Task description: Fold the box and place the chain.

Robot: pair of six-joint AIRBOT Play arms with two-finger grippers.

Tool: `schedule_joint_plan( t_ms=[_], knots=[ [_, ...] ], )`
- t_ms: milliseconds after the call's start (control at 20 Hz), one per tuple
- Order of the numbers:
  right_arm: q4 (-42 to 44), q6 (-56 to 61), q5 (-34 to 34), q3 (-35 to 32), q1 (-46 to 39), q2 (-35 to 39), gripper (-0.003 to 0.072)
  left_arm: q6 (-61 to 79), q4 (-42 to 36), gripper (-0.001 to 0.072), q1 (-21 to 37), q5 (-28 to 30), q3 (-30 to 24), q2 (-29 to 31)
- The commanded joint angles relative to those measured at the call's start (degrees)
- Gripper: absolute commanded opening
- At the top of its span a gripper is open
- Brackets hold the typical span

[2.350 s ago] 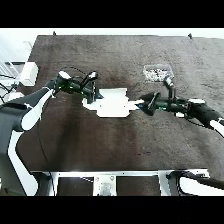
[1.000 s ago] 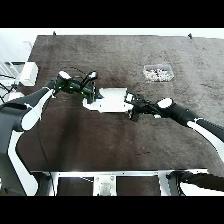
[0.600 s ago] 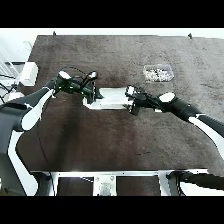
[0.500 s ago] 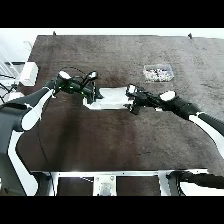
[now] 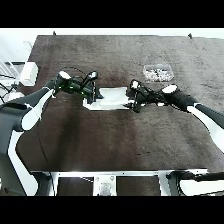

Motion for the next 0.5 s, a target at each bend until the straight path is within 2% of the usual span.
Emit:
schedule_joint_plan(
  t_ms=[0, 50, 100, 450],
  knots=[
    [-0.3, -0.2, 2.8, 2.0, -1.2, -1.9, 0.0643, 0.0, 0.0, 0.0022, 0.0, 0.0, 0.0, 0.0],
    [-0.5, -0.5, 2.9, 2.3, -1.4, -1.9, 0.0645, 0.0, 0.0, 0.0022, 0.0, 0.0, 0.0, 0.0],
    [-0.7, -1.4, 2.8, 2.5, -1.5, -1.9, 0.0682, 0.0, 0.0, 0.0022, 0.0, 0.0, 0.0, 0.0],
    [-0.7, -1.8, 1.7, 3.9, -1.5, -2.1, 0.0682, 0.0, 0.0, 0.0022, 0.0, 0.0, 0.0, 0.0]
  ],
)
